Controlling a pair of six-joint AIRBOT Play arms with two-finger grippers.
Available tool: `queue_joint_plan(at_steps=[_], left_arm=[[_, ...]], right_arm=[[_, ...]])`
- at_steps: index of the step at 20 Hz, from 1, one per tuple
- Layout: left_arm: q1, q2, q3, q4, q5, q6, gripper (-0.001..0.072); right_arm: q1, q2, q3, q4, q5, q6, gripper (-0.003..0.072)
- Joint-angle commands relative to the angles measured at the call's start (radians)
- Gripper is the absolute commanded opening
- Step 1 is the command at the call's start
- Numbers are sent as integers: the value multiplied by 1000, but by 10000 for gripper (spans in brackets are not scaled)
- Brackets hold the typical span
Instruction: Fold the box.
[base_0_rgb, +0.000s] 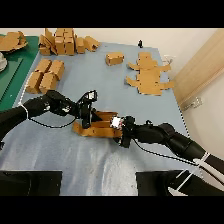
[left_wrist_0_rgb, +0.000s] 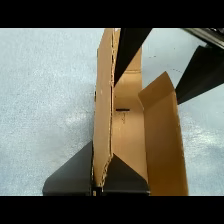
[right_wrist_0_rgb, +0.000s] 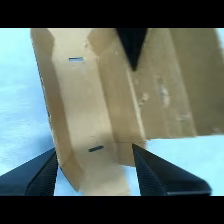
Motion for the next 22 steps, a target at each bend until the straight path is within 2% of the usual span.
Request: queue_joint_plan(at_steps=[1,10,12,15,18,22], left_arm=[[0,-1,0,0,0,0,13],[0,-1,0,0,0,0,13],[0,-1,0,0,0,0,13],[0,-1,0,0,0,0,13],[0,-1,0,0,0,0,13],[0,-1,0,0,0,0,13]], right_arm=[[-33,-1,1,47,42,-89,717],[-66,-30,1,50,67,-95,717],[-74,-56,3,90,59,-140,716],[-144,-114,46,297,-48,-396,716],[-191,-177,112,291,-150,-397,716],[-193,-230,160,283,-167,-397,716]])
